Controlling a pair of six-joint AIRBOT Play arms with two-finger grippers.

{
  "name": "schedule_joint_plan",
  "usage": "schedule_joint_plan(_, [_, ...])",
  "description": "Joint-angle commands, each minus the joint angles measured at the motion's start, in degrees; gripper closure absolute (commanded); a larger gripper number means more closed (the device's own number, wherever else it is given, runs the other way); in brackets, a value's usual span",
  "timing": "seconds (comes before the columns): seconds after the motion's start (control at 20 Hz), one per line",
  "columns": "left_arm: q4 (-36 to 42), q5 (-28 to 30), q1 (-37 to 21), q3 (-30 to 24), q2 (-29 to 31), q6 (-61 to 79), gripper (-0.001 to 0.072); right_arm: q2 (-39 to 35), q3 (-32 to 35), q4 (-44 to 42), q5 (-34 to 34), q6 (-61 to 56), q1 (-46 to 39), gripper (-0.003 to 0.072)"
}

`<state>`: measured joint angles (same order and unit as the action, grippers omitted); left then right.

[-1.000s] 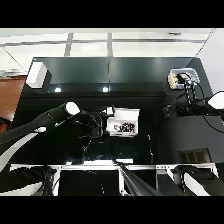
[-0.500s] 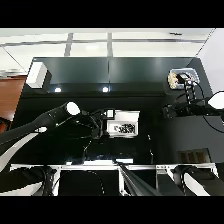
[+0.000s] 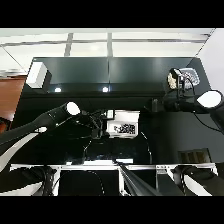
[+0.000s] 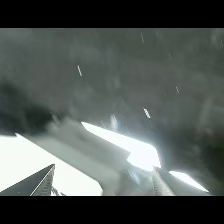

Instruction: Fold the box and place the chain.

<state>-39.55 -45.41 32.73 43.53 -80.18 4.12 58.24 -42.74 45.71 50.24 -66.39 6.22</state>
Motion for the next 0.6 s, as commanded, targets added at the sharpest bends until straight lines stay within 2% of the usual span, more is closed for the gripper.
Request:
schedule_joint_plan(0.0, [-0.1,0.4,-0.1,0.0,0.0,0.0,0.0250,5.3,-0.8,-13.2,-3.4,5.5,1.6,0.0010])
schedule_joint_plan(0.15, [-0.1,0.4,-0.1,0.0,0.0,0.0,0.0250,7.3,-0.9,-17.8,0.5,13.5,3.7,0.0010])
schedule_joint_plan(0.3, [0.0,1.6,-0.1,0.1,0.0,0.0,0.0250,7.3,-2.1,-12.3,3.1,18.4,3.5,0.0010])
schedule_joint_plan(0.55, [0.0,4.1,-0.1,0.1,0.0,-0.1,0.0250,7.3,-4.8,-7.3,12.6,27.3,3.5,0.0011])
